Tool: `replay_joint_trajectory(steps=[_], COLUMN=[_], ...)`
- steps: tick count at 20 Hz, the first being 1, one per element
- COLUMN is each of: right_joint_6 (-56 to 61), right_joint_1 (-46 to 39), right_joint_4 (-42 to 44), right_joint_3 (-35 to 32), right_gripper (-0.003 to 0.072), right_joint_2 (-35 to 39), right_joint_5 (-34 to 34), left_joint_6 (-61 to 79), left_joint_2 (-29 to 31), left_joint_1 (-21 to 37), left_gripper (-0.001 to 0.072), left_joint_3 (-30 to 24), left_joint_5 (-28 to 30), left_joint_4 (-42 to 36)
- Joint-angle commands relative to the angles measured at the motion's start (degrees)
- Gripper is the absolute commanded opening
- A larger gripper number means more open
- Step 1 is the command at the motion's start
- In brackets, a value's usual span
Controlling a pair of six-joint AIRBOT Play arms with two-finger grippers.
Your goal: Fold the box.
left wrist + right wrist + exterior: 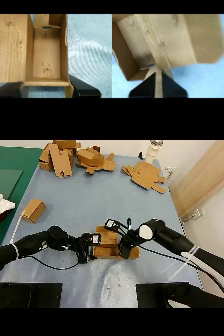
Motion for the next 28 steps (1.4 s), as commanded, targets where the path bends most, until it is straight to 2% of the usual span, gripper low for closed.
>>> replay_joint_trajectory(steps=[1,2,6,8,13,16,18,19,22,28], right_joint_6=[-4.4,-5.5,-12.4,-15.9,-21.3,-22.7,-23.9,-24.5,-24.5,-24.5], right_joint_1=[-2.9,-4.0,-4.5,-4.5,-4.5,-4.5,-4.5,-4.5,-4.1,-1.5], right_joint_4=[0.9,1.1,4.3,7.7,8.1,10.0,12.8,14.5,16.3,16.3], right_joint_3=[-2.0,-3.6,-10.9,-11.5,-11.5,-11.5,-11.5,-11.5,-11.6,-11.6], right_gripper=[0.0191,0.0337,0.0416,0.0417,0.0417,0.0416,0.04,0.0258,0.0152,0.0099], right_joint_2=[5.1,6.5,8.2,7.9,8.0,8.0,8.0,8.0,7.9,7.5], right_joint_5=[0.9,1.1,1.2,-0.4,-10.5,-11.1,-11.3,-11.3,-11.1,-10.8], left_joint_6=[0.0,0.0,0.0,0.0,0.0,0.0,0.0,0.0,0.0,0.0], left_joint_2=[0.0,0.0,0.0,0.0,0.0,0.0,0.0,0.0,0.0,0.0], left_joint_1=[0.1,0.1,0.1,0.1,0.1,0.1,0.1,0.1,0.1,0.1], left_gripper=[0.0287,0.0287,0.0287,0.0287,0.0287,0.0287,0.0287,0.0287,0.0287,0.0287], left_joint_3=[0.0,0.0,0.0,0.0,0.0,0.0,0.0,0.0,0.0,0.0], left_joint_5=[0.0,0.0,0.0,0.0,0.0,0.0,0.0,0.0,0.0,0.0], left_joint_4=[0.0,0.0,0.0,0.0,0.0,0.0,0.0,0.0,0.0,0.0])
